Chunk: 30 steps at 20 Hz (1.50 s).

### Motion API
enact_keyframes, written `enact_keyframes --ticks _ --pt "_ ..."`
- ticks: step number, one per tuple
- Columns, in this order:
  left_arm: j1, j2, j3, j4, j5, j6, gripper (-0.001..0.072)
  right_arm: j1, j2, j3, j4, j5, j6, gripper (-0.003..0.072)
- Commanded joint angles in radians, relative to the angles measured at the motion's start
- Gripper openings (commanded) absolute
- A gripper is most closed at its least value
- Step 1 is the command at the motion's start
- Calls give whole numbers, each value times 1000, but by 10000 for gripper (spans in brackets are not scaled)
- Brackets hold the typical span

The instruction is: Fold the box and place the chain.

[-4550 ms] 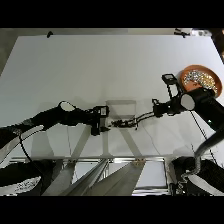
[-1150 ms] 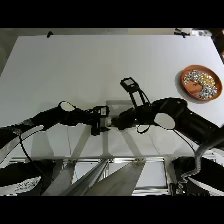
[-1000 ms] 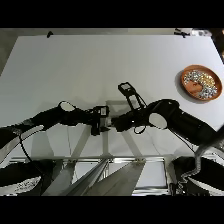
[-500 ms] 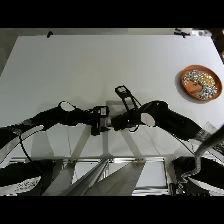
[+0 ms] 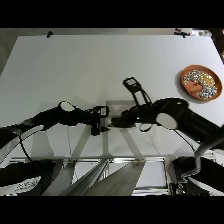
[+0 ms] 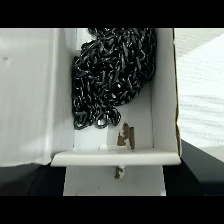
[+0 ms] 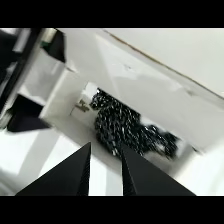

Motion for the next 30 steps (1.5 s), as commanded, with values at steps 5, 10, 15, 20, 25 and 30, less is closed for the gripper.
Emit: enact_keyframes --ticks 5,10,15,20,25,30 --pt "0 0 1 0 0 0 331 -397 199 0 -18 200 -299 7" --pt "0 0 1 0 0 0 331 -600 -14 4 277 0 -667 5" --pt "0 0 1 0 0 0 331 -569 -356 128 717 119 -1017 5" --pt "0 0 1 0 0 0 331 -491 -463 248 704 246 -1031 5" --pt "0 0 1 0 0 0 331 -424 -463 252 500 401 -1032 5" --pt "0 0 1 0 0 0 331 -380 -446 252 449 454 -1029 6"
